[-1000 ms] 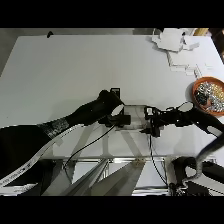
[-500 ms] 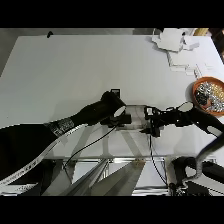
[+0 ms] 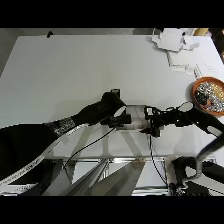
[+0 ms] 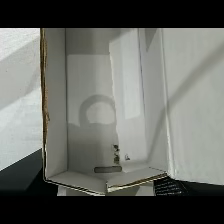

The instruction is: Fold the box and place the chain.

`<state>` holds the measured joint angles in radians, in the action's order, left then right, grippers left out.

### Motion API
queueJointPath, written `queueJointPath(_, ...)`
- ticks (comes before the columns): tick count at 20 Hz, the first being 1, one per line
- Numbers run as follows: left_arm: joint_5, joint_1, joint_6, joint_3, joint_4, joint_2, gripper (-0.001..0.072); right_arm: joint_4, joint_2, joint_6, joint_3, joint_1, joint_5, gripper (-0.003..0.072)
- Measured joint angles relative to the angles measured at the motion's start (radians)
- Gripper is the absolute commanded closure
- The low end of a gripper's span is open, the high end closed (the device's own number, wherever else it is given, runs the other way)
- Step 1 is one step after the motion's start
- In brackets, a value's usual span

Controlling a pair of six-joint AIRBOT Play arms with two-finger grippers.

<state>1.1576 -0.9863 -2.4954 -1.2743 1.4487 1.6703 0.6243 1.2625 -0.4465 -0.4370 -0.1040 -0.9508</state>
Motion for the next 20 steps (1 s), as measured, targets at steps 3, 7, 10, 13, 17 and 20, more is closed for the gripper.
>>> queueJointPath(3,0.014,0.0,-0.001,0.0,0.005,0.0,0.0705,0.0,0.0,0.0,0.0,0.0,0.0,0.0251)
queueJointPath(7,0.013,0.0,0.0,0.0,0.004,0.0,0.0492,0.0,0.0,0.0,0.0,0.0,0.0,0.0251)
queueJointPath(10,0.024,0.002,0.0,0.0,-0.001,-0.002,0.0437,0.0,0.0,0.0,0.0,0.0,0.0,0.0251)
queueJointPath(13,0.056,0.006,0.0,0.0,0.003,-0.004,0.0443,0.0,0.0,0.0,0.0,0.0,0.0,0.0251)
queueJointPath(17,0.07,0.012,0.0,0.0,0.0,-0.002,0.0519,0.0,0.0,0.0,0.0,0.0,0.0,0.0251)
queueJointPath(20,0.071,0.012,0.0,0.0,-0.007,0.01,0.0533,0.0,0.0,0.0,0.0,0.0,0.0,0.0251)
